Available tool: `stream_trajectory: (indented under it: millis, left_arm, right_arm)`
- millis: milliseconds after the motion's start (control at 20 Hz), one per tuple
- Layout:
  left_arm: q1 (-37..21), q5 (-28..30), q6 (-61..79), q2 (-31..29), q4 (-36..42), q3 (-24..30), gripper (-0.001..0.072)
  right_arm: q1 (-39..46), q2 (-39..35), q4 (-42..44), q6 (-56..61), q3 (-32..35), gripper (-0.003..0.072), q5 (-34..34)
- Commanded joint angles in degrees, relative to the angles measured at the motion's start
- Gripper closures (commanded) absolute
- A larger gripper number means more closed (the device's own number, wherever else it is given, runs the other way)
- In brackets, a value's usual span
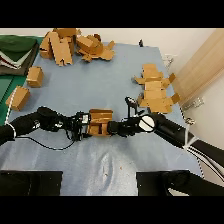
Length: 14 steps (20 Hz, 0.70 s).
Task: Fold the box.
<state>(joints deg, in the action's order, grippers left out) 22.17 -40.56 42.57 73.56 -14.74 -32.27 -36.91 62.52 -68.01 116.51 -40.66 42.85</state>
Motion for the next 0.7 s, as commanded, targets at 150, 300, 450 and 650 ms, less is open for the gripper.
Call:
stream_trajectory:
  millis: [150,300,450,650]
  left_arm:
    - [0.00,-0.02,0.00,0.02,-0.02,-0.04,0.0328]
    - [0.00,-0.02,0.00,0.02,-0.02,-0.04,0.0328]
    - [0.00,0.00,0.00,0.02,-0.02,-0.04,0.0328]
    - [0.00,0.00,0.00,0.02,-0.02,-0.04,0.0328]
  right_arm:
    - [-2.86,8.68,-14.08,8.24,-8.87,0.0257,6.25]
    - [-3.13,10.80,-16.33,8.70,-11.96,0.0257,10.62]
    - [-3.69,11.21,-19.06,10.67,-12.90,0.0257,10.64]
    - [-4.92,13.09,-19.23,11.17,-12.92,0.0257,10.62]
